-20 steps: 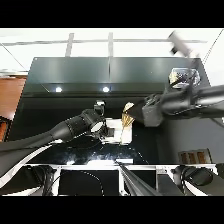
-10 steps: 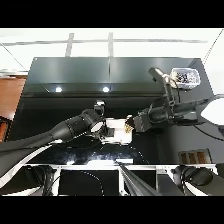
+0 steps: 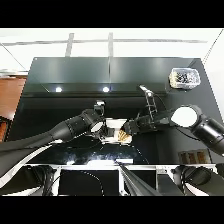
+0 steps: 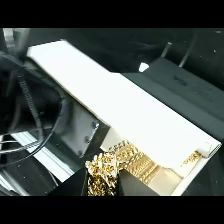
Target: Fold the box and place the chain.
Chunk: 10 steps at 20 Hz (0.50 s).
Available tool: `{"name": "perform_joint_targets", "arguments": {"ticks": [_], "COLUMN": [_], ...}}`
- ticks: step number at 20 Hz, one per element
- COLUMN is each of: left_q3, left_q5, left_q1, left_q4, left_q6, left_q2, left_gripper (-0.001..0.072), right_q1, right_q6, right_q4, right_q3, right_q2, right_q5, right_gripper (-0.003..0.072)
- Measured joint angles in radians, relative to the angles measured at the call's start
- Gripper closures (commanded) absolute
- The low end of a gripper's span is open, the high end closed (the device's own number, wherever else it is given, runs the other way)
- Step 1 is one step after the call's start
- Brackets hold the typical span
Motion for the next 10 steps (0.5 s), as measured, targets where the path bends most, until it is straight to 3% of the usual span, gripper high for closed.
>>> {"name": "perform_joint_targets", "arguments": {"ticks": [2, 6, 10], "left_q3": [0.0, 0.0, 0.0], "left_q5": [0.0, -0.005, -0.026], "left_q1": [0.0, 0.0, 0.0], "left_q4": [-0.001, -0.004, -0.004], "left_q6": [0.0, 0.001, -0.003], "left_q2": [0.0, 0.0, 0.002], "left_gripper": [0.0682, 0.0682, 0.0682], "right_q1": [0.003, -0.009, -0.101], "right_q6": [-0.002, -0.005, -0.008], "right_q4": [-0.003, -0.018, -0.069], "right_q3": [-0.003, -0.005, -0.005], "right_q2": [-0.016, -0.019, 0.068], "right_q5": [-0.012, 0.008, 0.069], "right_gripper": [0.0301, 0.0303, 0.0303]}}
